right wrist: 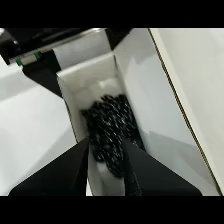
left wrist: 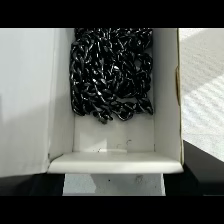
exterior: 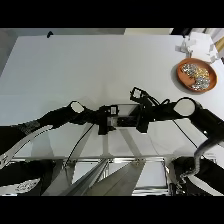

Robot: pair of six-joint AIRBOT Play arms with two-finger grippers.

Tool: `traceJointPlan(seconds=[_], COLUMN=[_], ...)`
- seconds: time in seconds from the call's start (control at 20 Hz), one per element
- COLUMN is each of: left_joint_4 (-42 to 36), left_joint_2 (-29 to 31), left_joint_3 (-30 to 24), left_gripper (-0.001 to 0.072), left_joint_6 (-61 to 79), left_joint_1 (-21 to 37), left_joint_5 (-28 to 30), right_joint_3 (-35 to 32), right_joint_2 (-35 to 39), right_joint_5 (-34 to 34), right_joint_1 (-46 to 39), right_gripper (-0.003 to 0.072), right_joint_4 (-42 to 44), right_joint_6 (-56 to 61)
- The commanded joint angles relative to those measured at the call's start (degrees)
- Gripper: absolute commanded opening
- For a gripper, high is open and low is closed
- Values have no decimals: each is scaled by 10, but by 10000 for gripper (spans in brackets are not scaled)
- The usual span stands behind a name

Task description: Fold the box and place the chain.

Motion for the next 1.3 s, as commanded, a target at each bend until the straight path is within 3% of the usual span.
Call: traceJointPlan(seconds=[0.0, 0.2, 0.5, 0.65, 0.7, 0.95, 1.25], left_joint_4=[0, 0, 0, 0, 0, 0, 0], left_joint_2=[0, 0, 0, 0, 0, 0, 0], left_joint_3=[0, 0, 0, 0, 0, 0, 0], left_gripper=[296, 296, 296, 296, 296, 296, 296], left_joint_6=[0, 0, 0, 0, 0, 0, 0], left_joint_1=[0, 0, 0, 0, 0, 0, 0], left_joint_5=[0, 0, 0, 0, 0, 0, 0], right_joint_3=[0, -2, -76, -109, -113, -114, -114], right_joint_2=[72, 101, 85, 58, 47, -17, -84], right_joint_5=[47, 101, 51, -8, -23, -22, -19], right_joint_1=[-42, -145, -193, -193, -193, -193, -193], right_gripper=[209, 208, 221, 417, 436, 437, 436], right_joint_4=[-85, -96, -84, -60, -42, 52, 54], right_joint_6=[1, -54, -232, -268, -290, -445, -515])
